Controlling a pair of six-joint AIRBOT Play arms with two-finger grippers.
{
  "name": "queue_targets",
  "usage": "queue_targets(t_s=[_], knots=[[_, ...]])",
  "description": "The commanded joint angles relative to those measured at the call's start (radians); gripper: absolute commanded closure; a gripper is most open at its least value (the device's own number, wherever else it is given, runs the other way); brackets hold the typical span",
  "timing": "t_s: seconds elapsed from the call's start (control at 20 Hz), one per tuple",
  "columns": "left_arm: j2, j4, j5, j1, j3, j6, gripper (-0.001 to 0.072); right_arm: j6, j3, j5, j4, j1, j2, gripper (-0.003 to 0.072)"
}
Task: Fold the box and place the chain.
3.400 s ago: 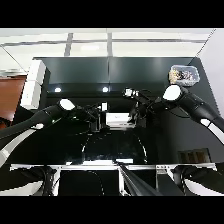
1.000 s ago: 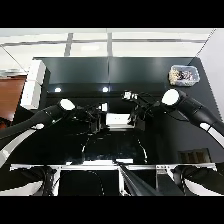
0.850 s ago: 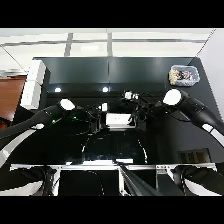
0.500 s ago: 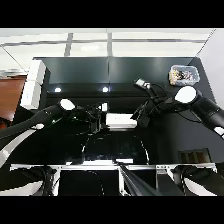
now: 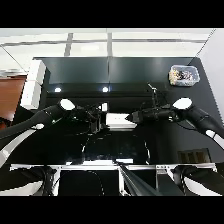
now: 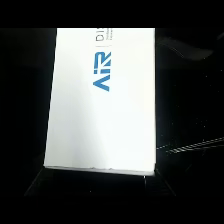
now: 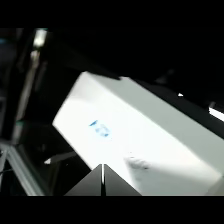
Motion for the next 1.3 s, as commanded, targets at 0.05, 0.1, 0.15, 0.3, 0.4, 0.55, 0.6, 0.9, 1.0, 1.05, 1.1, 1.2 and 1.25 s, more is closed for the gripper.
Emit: queue_targets(t_s=[0.05, 0.1, 0.15, 0.3, 0.4, 0.55, 0.6, 0.9, 1.0, 1.05, 1.1, 1.2, 1.25], knots=[[0.0, 0.0, 0.0, 0.0, 0.001, 0.0, 0.0338, 0.063, -0.013, -0.037, -0.028, 0.0, -0.09, 0.0673], [0.0, 0.0, 0.0, 0.0, 0.001, 0.0, 0.0338, 0.063, -0.013, -0.033, -0.028, 0.0, -0.1, 0.0672], [0.0, 0.0, 0.0, 0.0, 0.001, 0.0, 0.0339, 0.062, -0.013, -0.038, -0.032, 0.0, -0.102, 0.0673], [0.0, 0.0, 0.0, 0.0, 0.001, 0.0, 0.0338, 0.062, -0.013, -0.039, -0.045, -0.005, -0.101, 0.0673], [0.0, 0.0, 0.0, 0.0, 0.001, 0.0, 0.0338, 0.043, -0.012, -0.012, -0.042, -0.006, -0.097, 0.0673], [0.001, -0.001, 0.0, 0.0, 0.001, 0.0, 0.0339, -0.003, 0.029, 0.113, -0.047, -0.024, -0.056, 0.0672], [0.002, -0.001, 0.0, 0.0, 0.001, 0.0, 0.0338, -0.015, 0.049, 0.159, -0.051, -0.047, -0.029, 0.0672], [0.06, 0.016, -0.026, 0.001, 0.003, -0.068, -0.0011, 0.038, 0.092, 0.335, -0.234, -0.315, 0.187, 0.0672], [0.105, 0.046, -0.031, 0.0, 0.014, -0.119, -0.0009, 0.058, 0.091, 0.388, -0.291, -0.384, 0.215, 0.0672], [0.129, 0.049, -0.038, 0.0, 0.023, -0.121, -0.0009, 0.059, 0.091, 0.411, -0.302, -0.407, 0.217, 0.0672], [0.143, 0.047, -0.06, -0.005, 0.042, -0.121, -0.0009, 0.059, 0.091, 0.418, -0.307, -0.422, 0.217, 0.0672], [0.14, 0.045, -0.09, -0.038, 0.095, -0.122, -0.0004, 0.058, 0.091, 0.401, -0.309, -0.43, 0.217, 0.0672], [0.129, 0.045, -0.081, -0.065, 0.12, -0.138, -0.0004, 0.058, 0.091, 0.386, -0.307, -0.429, 0.217, 0.0672]])
